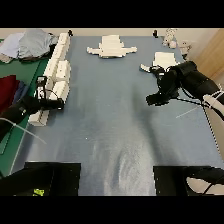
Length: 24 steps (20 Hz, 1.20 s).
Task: Fold the box.
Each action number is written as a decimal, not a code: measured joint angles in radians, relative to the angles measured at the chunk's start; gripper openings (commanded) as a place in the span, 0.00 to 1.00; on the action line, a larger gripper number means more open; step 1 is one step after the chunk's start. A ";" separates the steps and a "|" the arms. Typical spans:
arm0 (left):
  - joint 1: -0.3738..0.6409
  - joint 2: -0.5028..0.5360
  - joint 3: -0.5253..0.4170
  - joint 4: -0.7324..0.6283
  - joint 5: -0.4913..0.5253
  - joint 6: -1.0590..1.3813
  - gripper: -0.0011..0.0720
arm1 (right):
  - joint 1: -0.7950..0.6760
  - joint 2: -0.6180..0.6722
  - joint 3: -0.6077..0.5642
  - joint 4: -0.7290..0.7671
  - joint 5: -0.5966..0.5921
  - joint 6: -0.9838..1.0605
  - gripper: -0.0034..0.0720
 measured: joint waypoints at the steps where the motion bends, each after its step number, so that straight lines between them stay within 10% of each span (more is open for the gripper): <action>1: 0.002 -0.042 0.043 -0.001 0.011 -0.002 0.63 | 0.000 0.000 0.000 0.000 0.000 0.000 0.05; 14: -0.034 -0.504 0.549 -0.003 0.021 -0.002 0.63 | 0.000 0.000 0.000 0.000 0.000 0.000 0.05; 24: -0.039 -0.570 0.617 -0.003 0.068 -0.002 0.63 | 0.000 0.000 0.000 0.000 0.000 0.000 0.05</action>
